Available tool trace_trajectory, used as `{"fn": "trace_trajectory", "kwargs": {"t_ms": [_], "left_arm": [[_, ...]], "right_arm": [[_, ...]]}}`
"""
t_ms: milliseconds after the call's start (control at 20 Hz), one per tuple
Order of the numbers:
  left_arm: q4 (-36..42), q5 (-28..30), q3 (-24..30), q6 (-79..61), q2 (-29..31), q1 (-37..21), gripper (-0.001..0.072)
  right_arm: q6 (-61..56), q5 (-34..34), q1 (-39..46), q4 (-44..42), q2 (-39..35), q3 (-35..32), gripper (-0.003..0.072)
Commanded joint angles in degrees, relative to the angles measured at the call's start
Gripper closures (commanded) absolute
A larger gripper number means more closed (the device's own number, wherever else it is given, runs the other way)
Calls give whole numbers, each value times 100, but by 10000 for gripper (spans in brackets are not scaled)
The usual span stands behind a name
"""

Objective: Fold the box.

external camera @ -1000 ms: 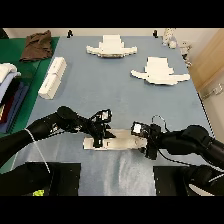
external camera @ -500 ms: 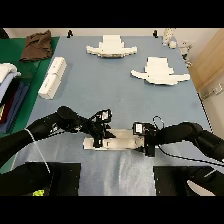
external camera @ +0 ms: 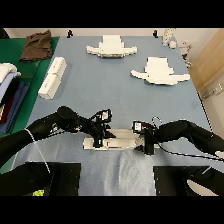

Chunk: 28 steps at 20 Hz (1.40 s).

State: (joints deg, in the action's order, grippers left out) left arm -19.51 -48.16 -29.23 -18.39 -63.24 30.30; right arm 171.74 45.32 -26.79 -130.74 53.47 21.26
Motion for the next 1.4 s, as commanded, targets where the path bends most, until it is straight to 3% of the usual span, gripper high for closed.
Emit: {"fn": "trace_trajectory", "kwargs": {"t_ms": [0,850,950,1100,1350], "left_arm": [[0,2,-4,-2,-2,2,694],[0,2,-4,-2,-2,2,694],[0,0,-4,-2,-2,2,694],[0,2,-4,-2,-2,2,694],[0,2,-4,-2,-2,2,694]], "right_arm": [[39,-26,15,-22,74,-15,18],[37,-212,-227,42,-9,-160,32],[37,-238,-229,37,-4,-160,126],[37,-249,-267,42,11,-160,175],[37,-236,-297,42,13,-160,175]]}}
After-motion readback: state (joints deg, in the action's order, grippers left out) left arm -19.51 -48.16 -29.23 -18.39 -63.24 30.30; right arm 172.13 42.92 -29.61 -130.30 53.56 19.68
